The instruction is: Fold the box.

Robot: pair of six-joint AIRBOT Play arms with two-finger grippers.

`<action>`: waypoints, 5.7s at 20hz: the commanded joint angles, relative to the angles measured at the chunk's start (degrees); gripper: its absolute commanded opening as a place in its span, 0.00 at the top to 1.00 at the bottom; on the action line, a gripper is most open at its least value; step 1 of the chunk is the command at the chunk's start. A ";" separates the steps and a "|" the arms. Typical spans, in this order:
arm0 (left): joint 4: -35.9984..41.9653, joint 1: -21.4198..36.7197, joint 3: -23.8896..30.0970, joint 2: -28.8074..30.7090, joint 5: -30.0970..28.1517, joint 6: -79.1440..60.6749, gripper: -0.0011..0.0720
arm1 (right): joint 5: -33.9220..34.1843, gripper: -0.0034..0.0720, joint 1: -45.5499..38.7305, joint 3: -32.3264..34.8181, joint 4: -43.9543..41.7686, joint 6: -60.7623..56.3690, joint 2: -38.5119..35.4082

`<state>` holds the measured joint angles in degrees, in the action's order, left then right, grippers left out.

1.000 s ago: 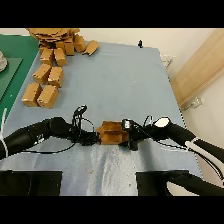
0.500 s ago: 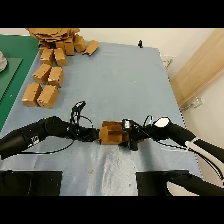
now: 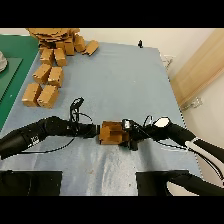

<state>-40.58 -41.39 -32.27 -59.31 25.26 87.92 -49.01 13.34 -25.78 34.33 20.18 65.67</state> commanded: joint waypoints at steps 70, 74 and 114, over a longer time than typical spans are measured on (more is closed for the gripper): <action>-23.71 -3.50 -11.50 -5.66 17.33 36.20 0.97 | 0.00 0.24 -0.02 0.02 0.00 -0.02 -0.02; -30.40 -6.23 -12.24 -6.25 19.26 45.38 0.97 | -0.02 0.24 -0.02 0.02 0.00 -0.02 -0.02; -40.19 -11.47 -25.03 -11.58 27.87 49.22 0.96 | 0.00 0.24 -0.02 0.02 0.00 -0.02 -0.02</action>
<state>-80.93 -52.82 -57.28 -70.94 53.82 137.56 -49.01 13.34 -25.78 34.33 20.16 65.67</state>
